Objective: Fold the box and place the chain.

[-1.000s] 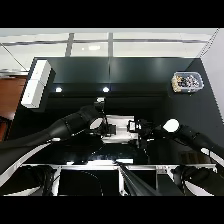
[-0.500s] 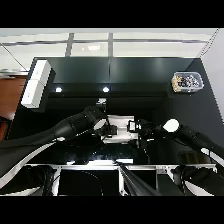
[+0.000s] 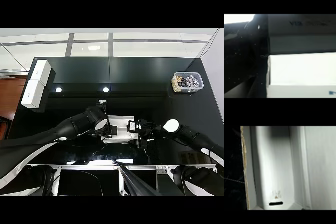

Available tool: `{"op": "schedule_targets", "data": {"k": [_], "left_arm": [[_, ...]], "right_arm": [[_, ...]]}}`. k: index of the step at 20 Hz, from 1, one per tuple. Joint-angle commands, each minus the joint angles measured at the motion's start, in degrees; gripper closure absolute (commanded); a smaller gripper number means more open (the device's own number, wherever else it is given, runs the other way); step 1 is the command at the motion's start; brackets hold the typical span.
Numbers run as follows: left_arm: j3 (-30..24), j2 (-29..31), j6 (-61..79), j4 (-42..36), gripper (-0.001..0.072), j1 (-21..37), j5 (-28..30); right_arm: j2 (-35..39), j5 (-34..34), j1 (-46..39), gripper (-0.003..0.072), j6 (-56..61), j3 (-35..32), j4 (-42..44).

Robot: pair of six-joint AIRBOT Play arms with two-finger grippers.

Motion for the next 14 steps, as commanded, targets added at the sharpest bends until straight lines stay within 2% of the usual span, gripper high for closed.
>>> {"op": "schedule_targets", "data": {"k": [1, 2, 11, 12, 13, 14], "left_arm": [[0.2, -0.2, -1.0, 0.9, 0.0291, -0.9, 0.1], [0.2, -0.3, -0.9, 0.9, 0.0369, -0.9, 0.2], [0.2, -1.3, -0.9, 0.8, 0.0378, -1.0, 0.5], [0.2, -1.6, -0.9, 0.6, 0.0423, -1.0, 0.2], [0.2, -1.6, -0.9, 0.7, 0.0593, -1.0, 0.3], [0.4, -1.6, -0.9, 0.7, 0.068, -1.0, 0.3]], "right_arm": [[0.0, 0.0, 0.0, 0.0221, 0.0, 0.0, 0.0], [0.0, 0.0, 0.0, 0.0221, 0.0, 0.0, 0.0], [0.0, 0.0, 0.0, 0.0222, 0.0, 0.0, 0.0], [0.0, 0.0, 0.0, 0.0222, 0.0, 0.0, 0.0], [0.0, 0.0, 0.0, 0.0222, 0.0, 0.0, 0.0], [0.0, 0.0, 0.0, 0.0221, 0.0, 0.0, 0.0]]}}
